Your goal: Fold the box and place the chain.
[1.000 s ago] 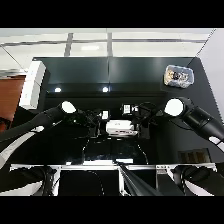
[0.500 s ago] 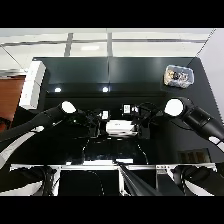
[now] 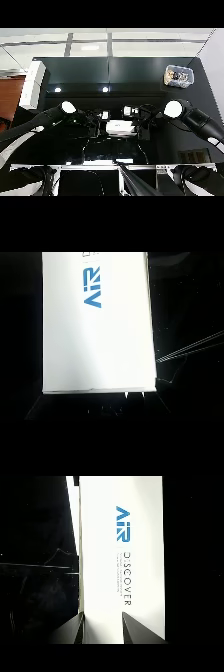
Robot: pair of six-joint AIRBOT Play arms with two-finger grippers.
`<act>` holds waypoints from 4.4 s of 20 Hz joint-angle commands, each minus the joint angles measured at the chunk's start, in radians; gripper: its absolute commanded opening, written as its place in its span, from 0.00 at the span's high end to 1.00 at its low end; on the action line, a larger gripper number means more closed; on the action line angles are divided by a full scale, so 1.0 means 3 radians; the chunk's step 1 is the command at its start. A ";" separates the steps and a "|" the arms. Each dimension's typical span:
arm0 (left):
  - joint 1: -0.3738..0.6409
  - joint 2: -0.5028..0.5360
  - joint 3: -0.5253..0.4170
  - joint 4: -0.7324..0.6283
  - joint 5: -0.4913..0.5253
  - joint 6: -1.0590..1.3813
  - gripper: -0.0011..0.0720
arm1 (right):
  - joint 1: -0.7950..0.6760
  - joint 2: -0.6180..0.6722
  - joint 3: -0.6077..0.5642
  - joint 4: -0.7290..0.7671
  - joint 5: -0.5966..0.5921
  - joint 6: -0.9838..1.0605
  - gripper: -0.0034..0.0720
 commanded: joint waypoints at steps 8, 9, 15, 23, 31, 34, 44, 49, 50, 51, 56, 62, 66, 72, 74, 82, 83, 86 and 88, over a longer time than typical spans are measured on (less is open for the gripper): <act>-0.0001 -0.0003 -0.0001 0.0001 0.0001 -0.0003 0.44 | -0.0299 0.0248 0.0154 0.0196 0.0701 0.1965 0.94; -0.0001 -0.0003 -0.0001 0.0001 0.0001 -0.0001 0.44 | -0.0360 0.0247 0.0017 0.0418 0.0710 0.2026 0.94; -0.0001 -0.0003 -0.0001 0.0001 0.0001 -0.0003 0.44 | -0.0483 0.0193 -0.0749 0.2464 -0.0266 0.1991 0.94; -0.0001 -0.0003 -0.0001 0.0001 0.0001 -0.0003 0.44 | -0.0476 -0.0252 -0.0763 0.2197 -0.0502 0.2145 0.94; -0.0001 -0.0003 -0.0001 0.0001 0.0001 -0.0003 0.44 | -0.0476 -0.0376 -0.0762 0.2065 -0.0532 0.2168 0.94; 0.0000 -0.0003 -0.0001 0.0000 0.0001 -0.0003 0.44 | -0.0535 -0.0361 -0.0688 0.2075 -0.0195 0.2056 0.94; 0.0067 0.0417 0.0003 0.0156 0.0146 -0.0519 0.00 | -0.2171 0.0645 -0.0084 0.0515 0.1184 0.2333 0.94; -0.0182 0.0659 0.0169 -0.0235 0.0010 -0.0520 0.01 | -0.2422 0.0718 -0.0135 0.0487 0.1048 0.2332 0.94; -0.0294 0.0593 0.0284 -0.0258 0.0043 -0.0559 0.01 | -0.2422 0.0718 -0.0168 0.0523 0.0978 0.2332 0.94; -0.0406 0.0490 0.0420 -0.0257 0.0109 -0.0703 0.01 | -0.2422 0.0718 -0.0196 0.0557 0.0930 0.2331 0.94; -0.0538 -0.0287 0.1157 -0.0247 -0.0033 -0.1377 0.02 | -0.2422 0.0718 -0.0216 0.0591 0.0895 0.2291 0.94; -0.0507 -0.0650 0.1353 0.0006 -0.0533 -0.1425 0.02 | -0.2422 0.0718 -0.0216 0.0591 0.0847 0.2239 0.94; -0.0492 -0.0649 0.1354 0.0132 -0.0637 -0.1427 0.02 | -0.2422 0.0718 -0.0216 0.0591 0.0758 0.2232 0.94; -0.0495 -0.0649 0.1492 0.0593 -0.0922 -0.1513 0.02 | -0.2422 0.0718 -0.0216 0.0590 0.0753 0.2232 0.94; -0.0495 -0.0650 0.1541 0.0712 -0.0940 -0.1522 0.02 | -0.2422 0.0718 -0.0216 0.0591 0.0753 0.2232 0.94; -0.0631 -0.0651 0.1560 0.0914 -0.0841 -0.1573 0.01 | -0.2422 0.0718 -0.0216 0.0591 0.0754 0.2232 0.94; -0.0656 -0.0652 0.1560 0.0950 -0.0796 -0.1582 0.01 | -0.2422 0.0718 -0.0216 0.0591 0.0754 0.2232 0.94; -0.0744 -0.0676 0.1560 0.1162 -0.0664 -0.1821 0.01 | -0.2422 0.0718 -0.0216 0.0591 0.0753 0.2232 0.94; -0.0804 -0.0718 0.1560 0.1240 -0.0571 -0.1996 0.01 | -0.2422 0.0718 -0.0216 0.0591 0.0752 0.2232 0.94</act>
